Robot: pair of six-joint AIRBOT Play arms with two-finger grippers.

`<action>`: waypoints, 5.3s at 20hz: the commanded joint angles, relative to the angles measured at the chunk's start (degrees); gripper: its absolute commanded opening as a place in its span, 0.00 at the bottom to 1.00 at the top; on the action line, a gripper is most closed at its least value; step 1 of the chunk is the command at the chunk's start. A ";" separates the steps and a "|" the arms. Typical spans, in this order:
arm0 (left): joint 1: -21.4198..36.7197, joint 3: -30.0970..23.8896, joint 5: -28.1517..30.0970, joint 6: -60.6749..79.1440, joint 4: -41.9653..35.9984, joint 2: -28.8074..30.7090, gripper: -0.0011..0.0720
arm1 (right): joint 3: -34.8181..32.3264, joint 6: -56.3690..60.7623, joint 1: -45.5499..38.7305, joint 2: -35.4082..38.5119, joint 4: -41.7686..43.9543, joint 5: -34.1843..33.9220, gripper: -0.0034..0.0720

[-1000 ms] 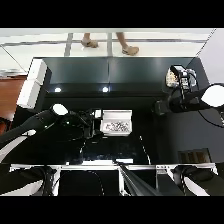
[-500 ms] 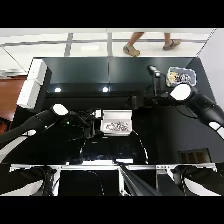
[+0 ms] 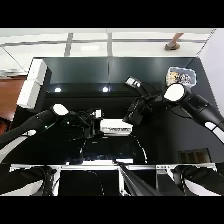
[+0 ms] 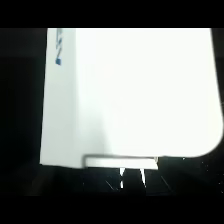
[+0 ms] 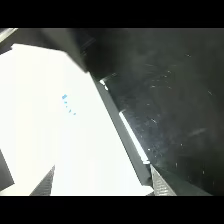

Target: Fold the box and place the chain.

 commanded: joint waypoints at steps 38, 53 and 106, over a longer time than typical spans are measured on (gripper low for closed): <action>-0.07 0.02 -0.04 0.04 0.09 -0.04 0.56 | -1.18 -13.79 3.98 0.26 -3.08 0.81 0.35; -0.07 0.02 -0.04 0.02 0.09 -0.04 0.56 | -1.38 -10.97 4.00 -0.22 -3.28 0.35 0.21; -0.07 0.02 -0.04 0.02 0.09 -0.04 0.56 | -17.42 19.65 -2.67 -4.55 30.16 -6.05 0.06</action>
